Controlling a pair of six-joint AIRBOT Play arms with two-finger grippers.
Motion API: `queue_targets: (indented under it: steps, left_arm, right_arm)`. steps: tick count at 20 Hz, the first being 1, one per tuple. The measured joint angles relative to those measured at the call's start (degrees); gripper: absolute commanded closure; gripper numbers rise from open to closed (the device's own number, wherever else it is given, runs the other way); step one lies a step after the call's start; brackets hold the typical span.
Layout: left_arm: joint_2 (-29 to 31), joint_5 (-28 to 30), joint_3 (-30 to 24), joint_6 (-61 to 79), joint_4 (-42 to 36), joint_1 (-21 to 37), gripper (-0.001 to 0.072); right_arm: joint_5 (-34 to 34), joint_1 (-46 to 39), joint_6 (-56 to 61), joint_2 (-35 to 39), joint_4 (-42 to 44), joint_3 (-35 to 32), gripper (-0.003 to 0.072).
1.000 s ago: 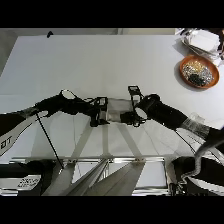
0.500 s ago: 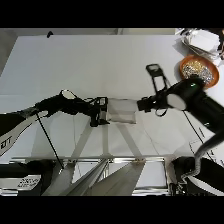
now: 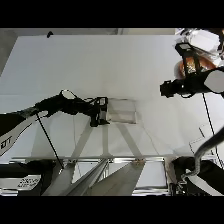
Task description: Fold the box and place the chain.
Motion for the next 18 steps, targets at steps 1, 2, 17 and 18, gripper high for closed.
queue_targets:
  steps: [1,2,17,18]
  left_arm:
    - [0.0,0.0,0.0,0.0,0.0,0.0,0.0436]
    - [0.0,0.0,0.0,0.0,0.0,0.0,0.0436]
    - [0.0,0.0,0.0,0.0,0.0,0.0,0.0436]
    - [0.0,0.0,0.0,0.0,0.0,0.0,0.0436]
  right_arm:
    - [-1.6,-0.7,-1.2,-0.6,-0.1,0.0,0.0395]
    - [-3.0,-1.6,-2.4,-1.4,-0.2,0.0,0.0395]
    - [-9.0,-36.7,-11.9,-40.2,-0.4,25.6,0.0394]
    - [-9.1,-37.9,-11.9,-41.5,-0.4,26.2,0.0394]
